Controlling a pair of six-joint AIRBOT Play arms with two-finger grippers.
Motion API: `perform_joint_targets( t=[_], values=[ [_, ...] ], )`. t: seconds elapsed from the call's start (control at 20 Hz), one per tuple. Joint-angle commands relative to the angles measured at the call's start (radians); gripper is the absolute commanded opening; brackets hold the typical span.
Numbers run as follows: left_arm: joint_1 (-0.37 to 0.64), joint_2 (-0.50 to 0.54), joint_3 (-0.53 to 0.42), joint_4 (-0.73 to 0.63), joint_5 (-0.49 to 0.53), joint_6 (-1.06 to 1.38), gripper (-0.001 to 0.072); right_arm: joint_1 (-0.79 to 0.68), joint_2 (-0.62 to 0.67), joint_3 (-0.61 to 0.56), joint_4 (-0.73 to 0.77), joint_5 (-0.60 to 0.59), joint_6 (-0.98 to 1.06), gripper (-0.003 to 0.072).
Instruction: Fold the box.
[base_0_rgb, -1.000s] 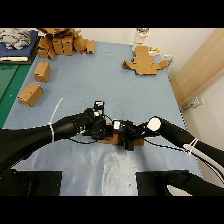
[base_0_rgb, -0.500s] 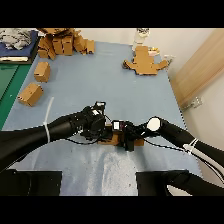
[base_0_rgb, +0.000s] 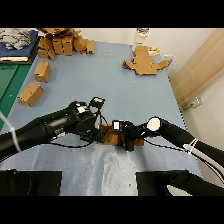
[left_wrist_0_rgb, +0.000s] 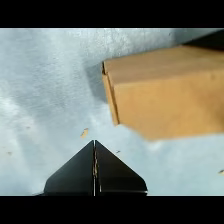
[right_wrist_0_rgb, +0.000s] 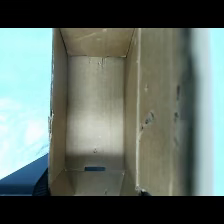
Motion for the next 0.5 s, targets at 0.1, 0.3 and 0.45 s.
perform_joint_targets(
  t=[0.1, 0.3, 0.45],
  values=[
    [0.078, 0.091, -0.12, -0.003, 0.059, 0.595, 0.0012, 0.0, 0.0, 0.0, 0.0, 0.0, 0.0, 0.0578],
    [0.323, 0.071, -0.225, -0.25, 0.23, 1.209, 0.0012, 0.0, 0.0, 0.0, 0.0, 0.0, 0.0, 0.0578],
    [0.532, 0.027, -0.268, -0.43, 0.266, 1.606, 0.0012, 0.0, 0.0, 0.0, 0.0, -0.001, 0.0, 0.0578]
  ],
)
